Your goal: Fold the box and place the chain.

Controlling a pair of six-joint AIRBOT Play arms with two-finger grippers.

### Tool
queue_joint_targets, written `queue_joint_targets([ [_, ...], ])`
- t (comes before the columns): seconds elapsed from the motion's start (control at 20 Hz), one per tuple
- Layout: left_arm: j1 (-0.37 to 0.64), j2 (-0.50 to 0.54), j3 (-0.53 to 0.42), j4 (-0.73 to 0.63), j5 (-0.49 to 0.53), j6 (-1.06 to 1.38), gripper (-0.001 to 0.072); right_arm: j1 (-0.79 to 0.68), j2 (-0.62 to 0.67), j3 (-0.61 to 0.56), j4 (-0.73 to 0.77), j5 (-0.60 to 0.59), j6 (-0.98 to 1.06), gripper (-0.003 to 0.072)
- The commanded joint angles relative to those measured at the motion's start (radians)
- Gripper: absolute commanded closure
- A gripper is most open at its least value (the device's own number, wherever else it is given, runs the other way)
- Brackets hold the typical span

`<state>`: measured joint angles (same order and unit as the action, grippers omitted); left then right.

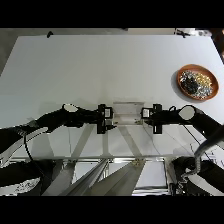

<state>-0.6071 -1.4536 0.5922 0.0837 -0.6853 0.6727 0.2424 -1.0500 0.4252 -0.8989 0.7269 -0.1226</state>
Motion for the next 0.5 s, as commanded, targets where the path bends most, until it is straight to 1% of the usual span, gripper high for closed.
queue_joint_targets([
  [0.0, 0.001, 0.001, -0.001, 0.0, 0.001, 0.0, 0.0321, 0.037, -0.002, 0.001, 0.084, -0.006, -0.06, 0.053],
  [0.1, 0.001, 0.001, -0.001, 0.0, 0.001, 0.0, 0.0321, 0.082, -0.014, 0.001, 0.123, -0.012, -0.09, 0.053],
  [0.2, 0.001, 0.001, -0.001, 0.0, 0.001, 0.0, 0.0321, 0.119, -0.037, 0.001, 0.129, -0.025, -0.09, 0.0533],
  [0.35, 0.001, 0.001, -0.001, 0.0, 0.001, 0.0, 0.0321, 0.134, -0.057, 0.001, 0.165, -0.07, -0.089, 0.0537],
  [0.4, 0.001, 0.001, -0.001, 0.0, 0.001, -0.001, 0.0321, 0.134, -0.057, 0.001, 0.177, -0.089, -0.089, 0.0553],
  [0.45, 0.001, 0.001, -0.001, 0.0, 0.0, 0.0, 0.0321, 0.134, -0.057, 0.001, 0.186, -0.097, -0.09, 0.0612],
])
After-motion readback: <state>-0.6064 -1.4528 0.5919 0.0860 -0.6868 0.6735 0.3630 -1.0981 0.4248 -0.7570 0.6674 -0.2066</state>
